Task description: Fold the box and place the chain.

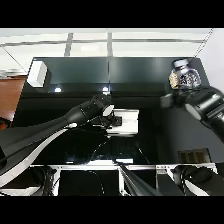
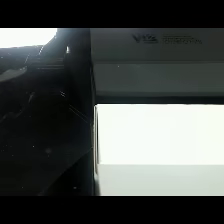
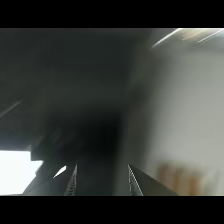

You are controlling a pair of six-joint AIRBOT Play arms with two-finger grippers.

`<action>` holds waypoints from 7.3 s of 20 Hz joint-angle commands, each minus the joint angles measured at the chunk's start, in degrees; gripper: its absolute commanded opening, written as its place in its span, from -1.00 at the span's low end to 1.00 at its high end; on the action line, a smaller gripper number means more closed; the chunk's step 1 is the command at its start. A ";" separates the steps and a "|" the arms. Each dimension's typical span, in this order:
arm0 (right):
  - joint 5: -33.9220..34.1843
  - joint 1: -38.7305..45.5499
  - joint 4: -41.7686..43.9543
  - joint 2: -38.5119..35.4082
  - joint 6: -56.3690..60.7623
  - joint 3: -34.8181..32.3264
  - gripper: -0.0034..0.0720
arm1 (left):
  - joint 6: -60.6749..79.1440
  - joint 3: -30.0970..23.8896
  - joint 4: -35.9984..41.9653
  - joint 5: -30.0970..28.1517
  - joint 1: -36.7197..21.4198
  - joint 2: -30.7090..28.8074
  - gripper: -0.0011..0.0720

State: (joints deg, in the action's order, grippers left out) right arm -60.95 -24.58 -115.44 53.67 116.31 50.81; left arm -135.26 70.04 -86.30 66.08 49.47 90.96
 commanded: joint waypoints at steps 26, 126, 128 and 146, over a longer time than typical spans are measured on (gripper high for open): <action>1.64 35.54 25.83 57.07 -10.19 47.63 -0.57 | 0.00 0.02 0.00 0.26 0.00 0.02 -0.90; -7.48 10.45 63.78 4.15 -42.45 -0.94 -0.40 | 0.00 0.02 0.00 0.44 0.00 0.02 -0.90; -7.32 11.02 54.38 4.15 -42.66 -1.03 -0.40 | 0.00 0.02 0.00 0.44 0.00 0.02 -0.90; 9.29 8.61 68.52 11.91 -118.33 -13.92 0.91 | 0.00 0.02 -0.02 0.37 0.00 0.02 -0.90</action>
State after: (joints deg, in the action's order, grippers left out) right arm -51.20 -15.88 -49.80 64.90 4.51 37.04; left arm -135.26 70.04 -86.30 66.50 49.47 90.96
